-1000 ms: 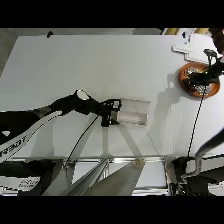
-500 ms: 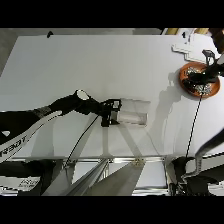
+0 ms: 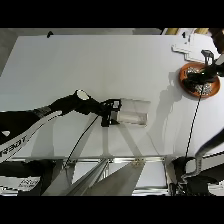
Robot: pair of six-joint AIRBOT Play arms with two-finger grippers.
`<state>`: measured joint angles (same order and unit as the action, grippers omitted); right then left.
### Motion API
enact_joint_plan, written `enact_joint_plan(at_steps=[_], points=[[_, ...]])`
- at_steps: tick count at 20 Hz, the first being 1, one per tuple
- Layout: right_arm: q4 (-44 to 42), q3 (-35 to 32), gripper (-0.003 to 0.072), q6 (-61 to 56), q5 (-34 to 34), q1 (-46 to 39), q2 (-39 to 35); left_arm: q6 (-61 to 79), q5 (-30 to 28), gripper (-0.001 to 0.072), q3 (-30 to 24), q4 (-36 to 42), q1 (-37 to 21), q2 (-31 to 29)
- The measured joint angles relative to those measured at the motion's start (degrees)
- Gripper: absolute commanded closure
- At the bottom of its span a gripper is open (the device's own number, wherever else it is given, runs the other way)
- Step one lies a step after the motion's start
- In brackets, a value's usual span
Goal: Fold the box and place the chain.
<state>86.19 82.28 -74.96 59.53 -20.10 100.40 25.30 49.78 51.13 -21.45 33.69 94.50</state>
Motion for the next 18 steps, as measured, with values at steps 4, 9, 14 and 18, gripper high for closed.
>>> enact_joint_plan(at_steps=[4, 9, 14, 18], points=[[0.83, -0.07, 0.0667, 1.31, 2.27, -0.04, -2.16, 0.00, 0.00, 0.0502, -0.02, 0.00, 0.00, 0.00], [0.50, -0.09, 0.0667, 2.82, 8.33, -0.02, -12.22, -0.02, 0.00, 0.0502, -0.02, 0.00, 0.00, 0.00], [-4.96, -0.09, 0.0667, 3.43, 16.28, 0.13, -27.61, -0.02, 0.00, 0.0502, 0.00, 0.00, 0.00, 0.00], [-12.85, -0.09, 0.0667, 3.65, 21.22, 2.78, -40.28, -0.02, 0.00, 0.0502, -0.02, 0.00, 0.00, 0.00]])
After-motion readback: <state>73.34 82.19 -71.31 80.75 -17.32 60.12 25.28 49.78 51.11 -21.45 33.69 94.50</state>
